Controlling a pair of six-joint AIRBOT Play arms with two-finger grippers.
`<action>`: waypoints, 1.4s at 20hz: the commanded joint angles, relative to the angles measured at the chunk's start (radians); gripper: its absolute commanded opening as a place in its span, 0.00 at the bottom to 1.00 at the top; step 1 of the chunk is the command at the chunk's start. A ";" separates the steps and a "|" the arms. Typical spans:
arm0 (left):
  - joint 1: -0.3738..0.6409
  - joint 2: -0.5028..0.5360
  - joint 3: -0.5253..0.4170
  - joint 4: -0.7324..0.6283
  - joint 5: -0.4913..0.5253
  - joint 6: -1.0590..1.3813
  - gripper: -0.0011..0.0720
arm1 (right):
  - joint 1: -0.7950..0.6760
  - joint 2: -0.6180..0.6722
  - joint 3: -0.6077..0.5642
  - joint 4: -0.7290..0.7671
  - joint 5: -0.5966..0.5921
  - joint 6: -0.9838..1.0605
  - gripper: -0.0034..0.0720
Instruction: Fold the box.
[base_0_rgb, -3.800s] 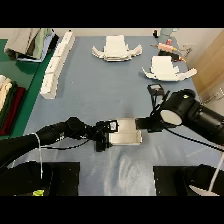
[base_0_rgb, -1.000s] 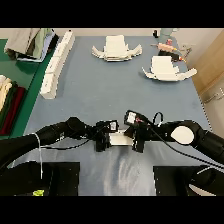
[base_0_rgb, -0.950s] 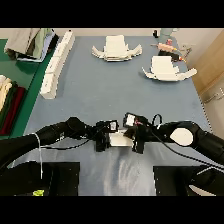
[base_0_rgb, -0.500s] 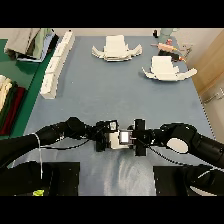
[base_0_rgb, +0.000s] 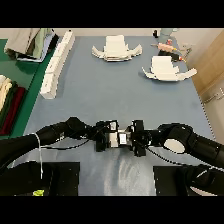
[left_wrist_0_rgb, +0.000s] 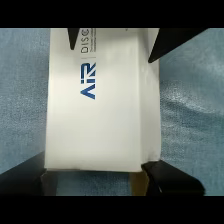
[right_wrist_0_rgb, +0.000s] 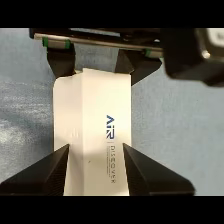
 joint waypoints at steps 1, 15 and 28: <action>0.000 0.000 0.001 0.001 -0.001 0.001 0.59 | 0.000 0.010 0.009 -0.066 -0.022 0.000 0.73; 0.000 0.000 0.001 0.000 -0.001 0.001 0.59 | -0.001 0.073 0.014 -0.077 -0.074 0.000 0.71; 0.000 0.000 0.001 0.000 -0.001 0.001 0.60 | 0.000 0.008 0.013 0.048 0.025 -0.001 0.48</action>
